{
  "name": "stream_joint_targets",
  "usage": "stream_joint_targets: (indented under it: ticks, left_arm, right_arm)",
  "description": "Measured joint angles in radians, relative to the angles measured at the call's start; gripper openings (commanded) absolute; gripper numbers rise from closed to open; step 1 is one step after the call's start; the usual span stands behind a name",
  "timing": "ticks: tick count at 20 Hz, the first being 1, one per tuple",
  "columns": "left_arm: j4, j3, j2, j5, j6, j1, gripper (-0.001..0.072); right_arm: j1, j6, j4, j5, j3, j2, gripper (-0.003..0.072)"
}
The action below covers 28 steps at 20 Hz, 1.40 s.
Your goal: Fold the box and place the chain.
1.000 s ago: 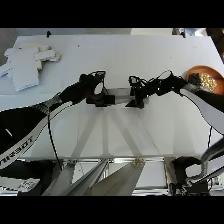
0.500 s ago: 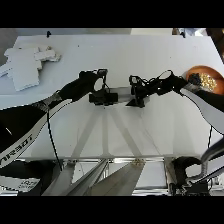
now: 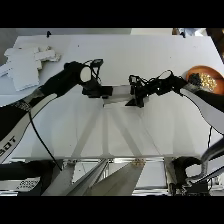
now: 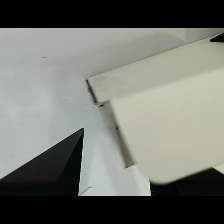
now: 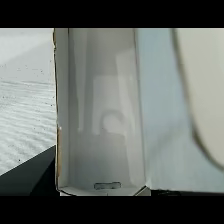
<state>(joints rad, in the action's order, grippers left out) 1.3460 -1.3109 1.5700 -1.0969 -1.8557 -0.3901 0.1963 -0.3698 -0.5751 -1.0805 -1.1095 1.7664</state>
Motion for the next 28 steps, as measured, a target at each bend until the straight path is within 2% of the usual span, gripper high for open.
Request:
stream_joint_targets:
  ticks: [4, 8, 12, 13, 14, 15, 17, 21, 28]
  left_arm:
    - [-0.038, 0.002, -0.032, -0.03, 0.232, 0.084, 0.042]
    - [-0.176, 0.018, -0.056, -0.042, 0.636, 0.172, 0.042]
    - [-0.331, 0.168, -0.148, 0.044, 1.135, 0.221, 0.0431]
    - [-0.372, 0.222, -0.171, 0.073, 1.272, 0.227, 0.0521]
    - [-0.409, 0.269, -0.186, 0.088, 1.395, 0.23, 0.0647]
    - [-0.451, 0.315, -0.196, 0.098, 1.521, 0.233, 0.0697]
    - [-0.514, 0.381, -0.198, 0.113, 1.712, 0.237, 0.07]
    - [-0.642, 0.437, -0.147, 0.137, 1.901, 0.24, 0.0702]
    - [-0.844, 0.457, -0.057, 0.151, 2.085, 0.286, 0.0701]
  right_arm:
    - [0.0, 0.0, -0.001, -0.003, 0.0, 0.0, 0.0456]
    - [0.0, 0.0, -0.001, -0.003, 0.0, 0.0, 0.0456]
    - [0.0, -0.001, -0.001, -0.004, 0.0, 0.0, 0.0456]
    - [0.0, -0.001, -0.001, -0.004, 0.0, 0.0, 0.0456]
    - [0.0, -0.001, -0.001, -0.004, 0.0, 0.0, 0.0456]
    - [0.0, -0.001, -0.001, -0.004, 0.0, 0.0, 0.0456]
    - [0.0, -0.001, -0.001, -0.004, 0.0, 0.0, 0.0456]
    - [0.0, -0.001, -0.001, -0.004, 0.0, 0.0, 0.0456]
    - [0.0, -0.001, 0.0, -0.004, 0.0, 0.0, 0.0456]
